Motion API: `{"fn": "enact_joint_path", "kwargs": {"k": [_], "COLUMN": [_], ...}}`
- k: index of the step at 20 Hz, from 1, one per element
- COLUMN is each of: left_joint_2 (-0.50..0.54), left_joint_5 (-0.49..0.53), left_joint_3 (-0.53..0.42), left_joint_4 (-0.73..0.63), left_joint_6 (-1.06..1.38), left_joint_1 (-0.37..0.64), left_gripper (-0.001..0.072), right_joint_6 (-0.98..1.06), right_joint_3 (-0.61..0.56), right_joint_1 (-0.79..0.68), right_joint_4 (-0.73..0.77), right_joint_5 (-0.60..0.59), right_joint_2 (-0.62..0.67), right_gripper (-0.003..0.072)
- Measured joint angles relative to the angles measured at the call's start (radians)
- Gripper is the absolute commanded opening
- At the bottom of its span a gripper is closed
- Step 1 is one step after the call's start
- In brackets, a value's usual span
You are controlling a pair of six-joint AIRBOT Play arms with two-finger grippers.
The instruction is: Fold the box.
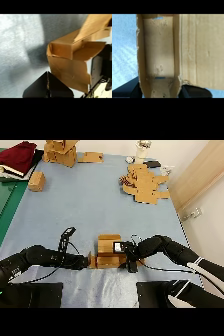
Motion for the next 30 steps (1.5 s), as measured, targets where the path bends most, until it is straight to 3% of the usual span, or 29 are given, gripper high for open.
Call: {"fn": "enact_joint_path", "kwargs": {"k": [2, 3, 4, 6, 14, 16, 20, 21, 22, 30], "left_joint_2": [0.020, 0.023, 0.021, 0.013, 0.000, -0.002, -0.003, -0.003, -0.003, -0.003], "left_joint_5": [0.004, 0.008, 0.016, 0.027, 0.054, 0.056, 0.050, 0.048, 0.046, 0.046], "left_joint_3": [0.001, 0.002, 0.002, 0.002, 0.018, 0.023, 0.031, 0.032, 0.033, 0.034], "left_joint_4": [-0.019, -0.030, -0.040, -0.060, -0.090, -0.105, -0.129, -0.131, -0.135, -0.169], "left_joint_6": [0.002, 0.005, 0.006, 0.006, 0.008, 0.010, 0.017, 0.018, 0.020, 0.040], "left_joint_1": [-0.001, -0.001, -0.003, -0.007, -0.011, -0.011, -0.011, -0.011, -0.011, -0.011], "left_gripper": [0.0015, 0.0109, 0.0384, 0.0345, 0.0358, 0.0434, 0.0435, 0.0501, 0.0623, 0.0623], "right_joint_6": [0.000, 0.000, 0.000, 0.000, 0.000, 0.000, 0.000, 0.000, 0.000, 0.000], "right_joint_3": [0.000, 0.000, 0.000, 0.000, 0.000, 0.000, 0.000, 0.000, 0.000, 0.000], "right_joint_1": [0.000, 0.000, 0.000, 0.000, 0.000, 0.000, 0.000, 0.000, 0.000, 0.000], "right_joint_4": [0.000, 0.000, 0.000, 0.000, 0.000, 0.000, 0.000, 0.000, 0.000, 0.000], "right_joint_5": [0.000, 0.000, 0.000, 0.000, 0.000, 0.000, 0.000, 0.000, 0.000, 0.000], "right_joint_2": [0.000, 0.000, 0.000, 0.000, 0.000, 0.000, 0.000, 0.000, 0.000, 0.000], "right_gripper": [0.0508, 0.0508, 0.0508, 0.0508, 0.0508, 0.0508, 0.0508, 0.0508, 0.0508, 0.0508]}}
